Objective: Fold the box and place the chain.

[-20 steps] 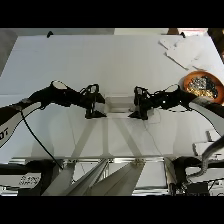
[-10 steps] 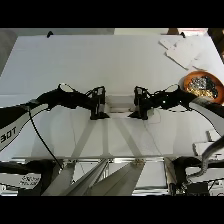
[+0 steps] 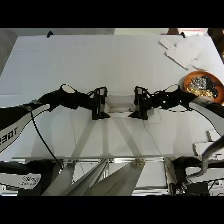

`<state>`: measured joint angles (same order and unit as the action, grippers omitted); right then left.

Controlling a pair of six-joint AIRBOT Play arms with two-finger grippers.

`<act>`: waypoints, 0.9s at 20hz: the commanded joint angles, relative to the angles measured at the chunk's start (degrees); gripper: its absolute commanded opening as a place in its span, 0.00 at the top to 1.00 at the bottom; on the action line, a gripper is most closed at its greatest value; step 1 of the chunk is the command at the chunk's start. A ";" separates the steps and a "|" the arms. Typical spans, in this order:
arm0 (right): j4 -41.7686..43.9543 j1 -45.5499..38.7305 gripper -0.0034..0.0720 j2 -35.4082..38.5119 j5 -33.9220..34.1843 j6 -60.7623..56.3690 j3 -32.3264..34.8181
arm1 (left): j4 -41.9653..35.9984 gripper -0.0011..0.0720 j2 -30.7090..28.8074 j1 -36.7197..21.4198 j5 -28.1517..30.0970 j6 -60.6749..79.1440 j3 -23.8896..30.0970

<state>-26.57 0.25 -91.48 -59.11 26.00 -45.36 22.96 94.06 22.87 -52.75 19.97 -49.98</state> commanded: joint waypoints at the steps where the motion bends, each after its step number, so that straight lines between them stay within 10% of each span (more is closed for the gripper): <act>1: 0.00 0.02 0.27 0.00 -0.07 0.00 0.02 | 1.68 0.03 -0.04 1.07 2.03 -1.36 -0.04; 4: 0.00 0.02 0.27 0.00 -0.04 0.00 0.02 | 1.90 0.07 -0.09 1.16 1.97 -1.36 -0.04; 7: 0.00 0.02 0.27 0.00 -0.07 0.00 0.02 | 1.97 0.54 -0.09 1.16 1.97 -1.36 -0.04; 18: 0.00 0.02 0.27 0.00 -0.04 0.00 0.02 | 1.97 0.52 -0.09 1.16 1.97 -1.36 -0.04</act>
<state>-26.59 0.23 -91.50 -59.09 26.00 -45.36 24.88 94.00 23.99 -50.89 18.61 -50.00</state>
